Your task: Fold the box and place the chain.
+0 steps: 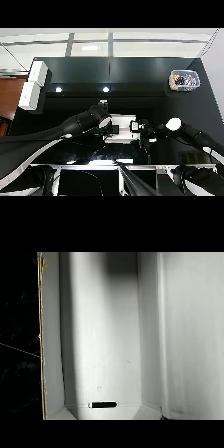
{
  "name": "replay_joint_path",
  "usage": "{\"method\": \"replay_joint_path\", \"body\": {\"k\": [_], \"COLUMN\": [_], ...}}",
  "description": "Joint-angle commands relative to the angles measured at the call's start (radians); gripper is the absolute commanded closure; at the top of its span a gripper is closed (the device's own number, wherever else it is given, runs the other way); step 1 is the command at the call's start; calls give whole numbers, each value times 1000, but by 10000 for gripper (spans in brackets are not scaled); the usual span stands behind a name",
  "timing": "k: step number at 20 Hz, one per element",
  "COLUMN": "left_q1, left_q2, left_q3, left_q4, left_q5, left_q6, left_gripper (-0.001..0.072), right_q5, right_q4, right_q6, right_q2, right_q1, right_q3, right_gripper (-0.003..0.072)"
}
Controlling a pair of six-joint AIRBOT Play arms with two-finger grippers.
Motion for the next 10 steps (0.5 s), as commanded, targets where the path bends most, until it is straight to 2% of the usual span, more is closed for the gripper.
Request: {"method": "replay_joint_path", "body": {"k": [1, 7, 8, 9, 10], "left_q1": [1, 1, 1, 1, 0], "left_q2": [-1, -1, -1, -1, -1], "left_q3": [1, 1, 1, 1, 1], "left_q4": [0, 0, 0, 0, -2], "left_q5": [2, 2, 2, 2, 2], "left_q6": [0, 0, 0, 0, 0], "left_gripper": [382, 383, 406, 511, 516], "right_q5": [0, 0, 0, 0, 0], "right_q4": [0, 0, 0, 0, 0], "right_q6": [0, 0, 0, 0, 0], "right_q2": [0, 0, 0, 0, 0], "right_q1": [0, 0, 0, 0, 0], "right_q3": [0, 0, 0, 0, 0], "right_gripper": [206, 206, 207, 206, 206]}}
